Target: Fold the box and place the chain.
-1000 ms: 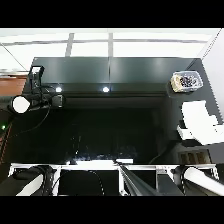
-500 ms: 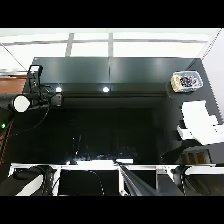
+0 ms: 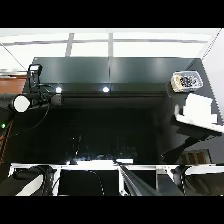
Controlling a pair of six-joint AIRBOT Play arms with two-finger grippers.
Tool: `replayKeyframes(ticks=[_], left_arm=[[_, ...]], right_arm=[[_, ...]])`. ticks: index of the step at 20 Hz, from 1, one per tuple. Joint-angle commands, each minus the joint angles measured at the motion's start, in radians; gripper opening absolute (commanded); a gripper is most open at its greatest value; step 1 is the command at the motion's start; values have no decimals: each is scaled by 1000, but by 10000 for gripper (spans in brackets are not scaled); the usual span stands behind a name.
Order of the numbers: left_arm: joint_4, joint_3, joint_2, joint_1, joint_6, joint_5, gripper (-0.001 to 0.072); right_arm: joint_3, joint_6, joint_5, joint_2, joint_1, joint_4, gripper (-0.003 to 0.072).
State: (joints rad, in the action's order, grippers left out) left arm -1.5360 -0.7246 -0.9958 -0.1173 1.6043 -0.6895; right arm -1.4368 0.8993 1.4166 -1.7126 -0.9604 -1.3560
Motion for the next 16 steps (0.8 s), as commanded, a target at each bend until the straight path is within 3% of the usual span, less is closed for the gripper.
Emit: replayKeyframes(ticks=[1,6,10,13,16], left_arm=[[0,-1,0,0,0,2,712],[1,3,0,0,0,-38,712],[31,3,0,0,0,-54,711],[87,3,0,0,1,-125,712],[146,3,0,-1,-3,-177,712]], right_arm=[[37,1,72,35,3,87,18],[287,-32,34,253,82,370,18],[534,-75,23,461,229,573,18],[723,-137,-58,654,368,714,18],[936,-153,-245,889,484,861,18]])
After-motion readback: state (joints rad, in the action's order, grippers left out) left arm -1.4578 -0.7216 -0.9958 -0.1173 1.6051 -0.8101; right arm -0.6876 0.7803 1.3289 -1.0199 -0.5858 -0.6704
